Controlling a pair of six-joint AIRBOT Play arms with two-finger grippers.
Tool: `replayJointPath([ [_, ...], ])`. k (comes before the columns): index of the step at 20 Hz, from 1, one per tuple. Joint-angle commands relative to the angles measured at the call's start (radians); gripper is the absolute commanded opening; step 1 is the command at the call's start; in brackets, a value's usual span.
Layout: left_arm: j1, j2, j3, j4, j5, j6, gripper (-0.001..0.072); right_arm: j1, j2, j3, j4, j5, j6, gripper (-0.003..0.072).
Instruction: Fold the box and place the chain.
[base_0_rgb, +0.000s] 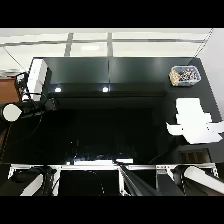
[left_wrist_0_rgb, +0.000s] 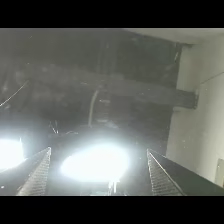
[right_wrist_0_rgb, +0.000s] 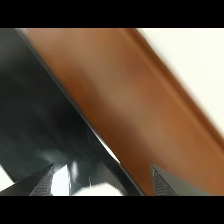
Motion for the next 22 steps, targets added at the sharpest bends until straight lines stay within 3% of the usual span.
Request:
replayJointPath([
  [1, 0.005, -0.002, 0.003, 0.022, -0.021, -0.039, 0.0714, -0.134, -0.156, 0.101, 0.008, 0.279, -0.299, 0.072],
  [5, 0.005, -0.008, 0.003, 0.018, -0.034, -0.037, 0.0714, -0.135, -0.198, 0.08, 0.087, 0.224, -0.43, 0.072],
  [10, 0.005, -0.008, 0.003, -0.026, -0.035, -0.037, 0.0714, -0.138, -0.256, 0.079, 0.219, 0.3, -0.625, 0.072],
  [11, 0.005, -0.008, 0.003, -0.027, -0.036, -0.037, 0.0714, -0.137, -0.256, 0.079, 0.224, 0.297, -0.625, 0.0619],
  [12, 0.005, -0.008, 0.003, -0.027, -0.035, -0.037, 0.0714, -0.137, -0.256, 0.079, 0.224, 0.301, -0.625, 0.0467],
  [13, 0.005, -0.008, 0.003, -0.027, -0.035, -0.037, 0.0713, -0.137, -0.256, 0.079, 0.219, 0.314, -0.624, 0.04],
  [14, 0.005, -0.008, 0.003, -0.026, -0.035, -0.037, 0.0714, -0.137, -0.256, 0.079, 0.216, 0.34, -0.624, 0.0158],
  [15, 0.005, -0.008, 0.003, -0.026, -0.034, -0.037, 0.0714, -0.137, -0.255, 0.079, 0.219, 0.371, -0.624, 0.0013],
  [19, 0.005, -0.008, 0.003, -0.021, -0.018, -0.038, 0.0714, -0.133, -0.229, 0.079, 0.348, 0.504, -0.608, 0.001],
  [22, 0.005, -0.008, 0.003, -0.023, -0.011, -0.038, 0.0714, -0.095, -0.134, 0.054, 0.531, 0.522, -0.611, 0.0009],
])
